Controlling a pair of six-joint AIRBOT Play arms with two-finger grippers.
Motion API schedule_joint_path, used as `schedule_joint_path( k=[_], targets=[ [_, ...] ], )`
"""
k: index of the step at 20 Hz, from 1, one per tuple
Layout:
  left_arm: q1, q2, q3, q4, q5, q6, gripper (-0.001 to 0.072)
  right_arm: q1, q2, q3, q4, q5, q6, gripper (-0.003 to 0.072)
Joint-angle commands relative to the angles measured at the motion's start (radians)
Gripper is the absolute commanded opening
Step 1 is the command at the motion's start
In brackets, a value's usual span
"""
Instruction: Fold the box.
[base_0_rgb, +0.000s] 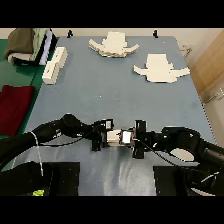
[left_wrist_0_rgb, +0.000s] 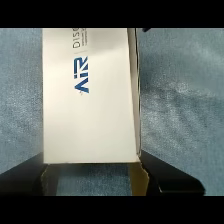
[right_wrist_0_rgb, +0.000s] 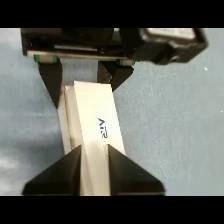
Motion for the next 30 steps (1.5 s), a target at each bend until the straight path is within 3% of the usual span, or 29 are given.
schedule_joint_path(
  k=[1,2,6,8,30],
  targets=[
    [0.001,0.000,0.000,0.000,0.001,0.000,0.0528,0.001,0.055,-0.016,0.148,0.020,0.154,0.0125],
    [0.001,0.000,0.000,0.000,0.001,0.000,0.0528,0.001,0.059,-0.034,0.181,-0.009,0.220,0.0007],
    [0.001,0.000,0.000,0.000,0.001,0.000,0.0528,0.002,0.076,-0.177,0.346,-0.333,0.301,0.0005],
    [0.001,0.000,0.000,0.000,0.001,0.000,0.0528,0.002,0.078,-0.223,0.365,-0.424,0.301,0.0006],
    [0.001,0.000,0.000,0.000,0.001,0.000,0.0528,0.015,0.073,-0.355,0.396,-0.449,0.307,0.0006]
  ],
)
